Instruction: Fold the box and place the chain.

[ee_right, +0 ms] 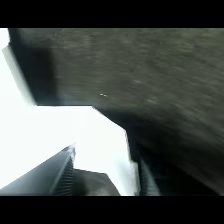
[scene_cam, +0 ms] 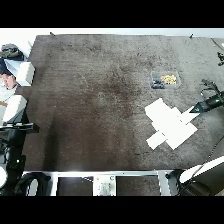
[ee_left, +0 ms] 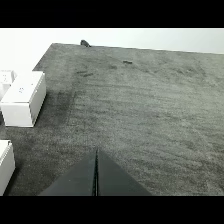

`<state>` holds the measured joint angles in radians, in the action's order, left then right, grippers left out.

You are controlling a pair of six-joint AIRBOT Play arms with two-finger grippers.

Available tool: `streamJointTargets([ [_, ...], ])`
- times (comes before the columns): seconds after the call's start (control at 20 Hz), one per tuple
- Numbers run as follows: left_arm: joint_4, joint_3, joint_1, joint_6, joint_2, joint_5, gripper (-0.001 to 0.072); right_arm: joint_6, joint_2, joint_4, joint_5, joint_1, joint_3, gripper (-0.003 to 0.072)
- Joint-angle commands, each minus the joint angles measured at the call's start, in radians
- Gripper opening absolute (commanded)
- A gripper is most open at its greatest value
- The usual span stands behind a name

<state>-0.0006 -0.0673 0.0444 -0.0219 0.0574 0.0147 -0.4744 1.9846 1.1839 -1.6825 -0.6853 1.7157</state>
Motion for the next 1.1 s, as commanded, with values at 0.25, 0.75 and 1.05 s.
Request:
streamJointTargets([
  [0.25, 0.000, 0.001, 0.001, 0.000, 0.000, 0.000, 0.0013, 0.064, 0.006, -0.061, -0.124, 0.008, -0.074, 0.0344],
  [0.75, 0.000, 0.001, 0.001, 0.000, 0.000, 0.000, 0.0013, 0.064, -0.013, -0.054, -0.126, 0.018, -0.093, 0.0013],
  [1.05, 0.000, 0.001, 0.001, 0.000, 0.000, 0.001, 0.0013, 0.065, -0.143, -0.354, -0.123, 0.025, -0.304, 0.0013],
])
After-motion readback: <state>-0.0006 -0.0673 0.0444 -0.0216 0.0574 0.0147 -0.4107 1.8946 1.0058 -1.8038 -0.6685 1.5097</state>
